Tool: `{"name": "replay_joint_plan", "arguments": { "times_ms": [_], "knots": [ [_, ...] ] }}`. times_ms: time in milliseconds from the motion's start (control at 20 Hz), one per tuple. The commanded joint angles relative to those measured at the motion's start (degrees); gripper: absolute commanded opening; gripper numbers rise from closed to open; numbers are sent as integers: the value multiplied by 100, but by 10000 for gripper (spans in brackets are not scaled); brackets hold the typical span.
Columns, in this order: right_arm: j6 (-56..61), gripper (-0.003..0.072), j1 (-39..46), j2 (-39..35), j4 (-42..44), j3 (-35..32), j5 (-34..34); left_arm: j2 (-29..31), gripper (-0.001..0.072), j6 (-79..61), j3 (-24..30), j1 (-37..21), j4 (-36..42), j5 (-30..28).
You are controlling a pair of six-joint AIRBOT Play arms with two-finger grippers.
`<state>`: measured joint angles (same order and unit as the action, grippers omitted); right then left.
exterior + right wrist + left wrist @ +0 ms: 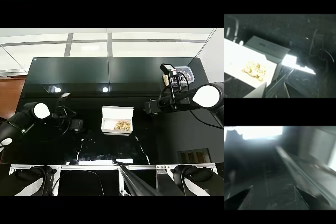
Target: Fold the box and place the chain.
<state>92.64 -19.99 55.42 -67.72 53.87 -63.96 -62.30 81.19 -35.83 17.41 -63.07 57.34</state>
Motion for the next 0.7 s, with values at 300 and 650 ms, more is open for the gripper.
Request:
{"name": "replay_joint_plan", "arguments": {
  "times_ms": [300,650],
  "knots": [
    [13,269,0,4,-4,-13,37,-442,714,-9156,258,621,2109,-754],
    [15,269,-2,4,15,-15,61,-1414,711,-9276,-518,614,2354,-879]
  ]
}}
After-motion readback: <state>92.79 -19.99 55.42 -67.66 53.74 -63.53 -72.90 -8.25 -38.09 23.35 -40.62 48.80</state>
